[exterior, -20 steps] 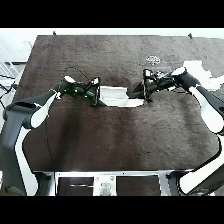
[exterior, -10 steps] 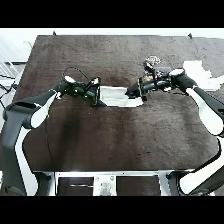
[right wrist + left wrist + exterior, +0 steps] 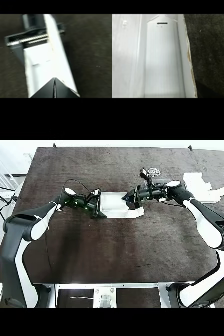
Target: Fold the box and place the chain.
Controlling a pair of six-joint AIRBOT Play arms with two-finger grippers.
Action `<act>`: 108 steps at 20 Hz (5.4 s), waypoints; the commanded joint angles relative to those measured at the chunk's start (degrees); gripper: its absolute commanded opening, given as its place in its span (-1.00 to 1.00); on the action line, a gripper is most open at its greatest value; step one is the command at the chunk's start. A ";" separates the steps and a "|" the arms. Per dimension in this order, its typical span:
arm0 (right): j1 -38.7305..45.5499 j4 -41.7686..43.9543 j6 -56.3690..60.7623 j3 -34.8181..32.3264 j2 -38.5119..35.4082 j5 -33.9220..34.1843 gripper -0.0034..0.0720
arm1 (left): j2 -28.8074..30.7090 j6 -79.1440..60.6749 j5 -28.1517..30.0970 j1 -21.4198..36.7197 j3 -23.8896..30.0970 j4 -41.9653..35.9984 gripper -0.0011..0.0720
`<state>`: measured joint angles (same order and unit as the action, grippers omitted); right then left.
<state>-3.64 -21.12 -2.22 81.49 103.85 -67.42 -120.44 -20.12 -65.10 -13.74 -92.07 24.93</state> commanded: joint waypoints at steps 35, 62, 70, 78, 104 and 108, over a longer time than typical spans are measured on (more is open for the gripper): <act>-0.28 -29.92 1.99 -3.91 -10.91 4.87 0.64 | -0.04 0.15 0.31 0.02 0.02 1.22 0.38; -8.41 -24.48 -1.27 -4.11 -2.49 11.96 -0.40 | -0.04 0.20 0.81 0.02 0.02 1.22 0.38; -8.41 -24.48 -1.42 -4.11 -0.87 12.98 0.61 | -0.04 0.20 0.83 0.02 0.02 1.22 0.38; -6.93 -32.87 5.99 -4.11 -2.73 10.19 -0.23 | -0.04 0.20 0.83 0.02 0.02 1.22 0.38; 8.11 -22.75 60.35 -12.72 -4.90 7.50 -0.88 | -0.04 0.37 0.79 0.02 0.00 1.20 0.38; 2.10 -20.02 60.26 -12.70 -2.62 11.50 -0.88 | -0.04 0.37 0.81 0.02 0.02 1.20 0.38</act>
<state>1.87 -43.88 57.78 68.99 99.48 -58.22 -120.44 -19.77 -64.29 -13.74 -92.07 26.11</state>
